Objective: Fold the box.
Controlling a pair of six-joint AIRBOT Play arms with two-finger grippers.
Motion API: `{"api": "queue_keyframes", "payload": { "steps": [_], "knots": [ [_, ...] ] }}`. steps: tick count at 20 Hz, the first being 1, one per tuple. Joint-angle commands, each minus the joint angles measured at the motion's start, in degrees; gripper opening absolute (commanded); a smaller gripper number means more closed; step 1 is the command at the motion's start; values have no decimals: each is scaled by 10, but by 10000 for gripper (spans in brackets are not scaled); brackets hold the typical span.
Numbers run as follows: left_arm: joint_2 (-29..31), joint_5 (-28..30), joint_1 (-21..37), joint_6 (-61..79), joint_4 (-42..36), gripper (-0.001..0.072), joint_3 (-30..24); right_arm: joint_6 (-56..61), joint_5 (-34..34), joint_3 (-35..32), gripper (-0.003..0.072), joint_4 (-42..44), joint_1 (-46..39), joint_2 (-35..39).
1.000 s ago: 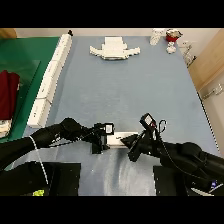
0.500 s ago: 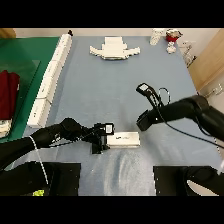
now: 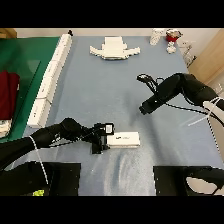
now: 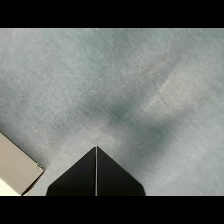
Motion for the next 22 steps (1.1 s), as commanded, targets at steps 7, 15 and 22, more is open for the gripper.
{"api": "queue_keyframes", "payload": {
  "steps": [7,15,22],
  "knots": [
    [0,-1,0,0,0,363,0,-4,-3,14,6,1,-5,-17],
    [76,121,82,-264,72,362,21,-4,-3,14,5,1,-5,-17],
    [-32,146,354,-548,256,362,156,-4,-3,14,6,1,-5,-17]
  ]
}}
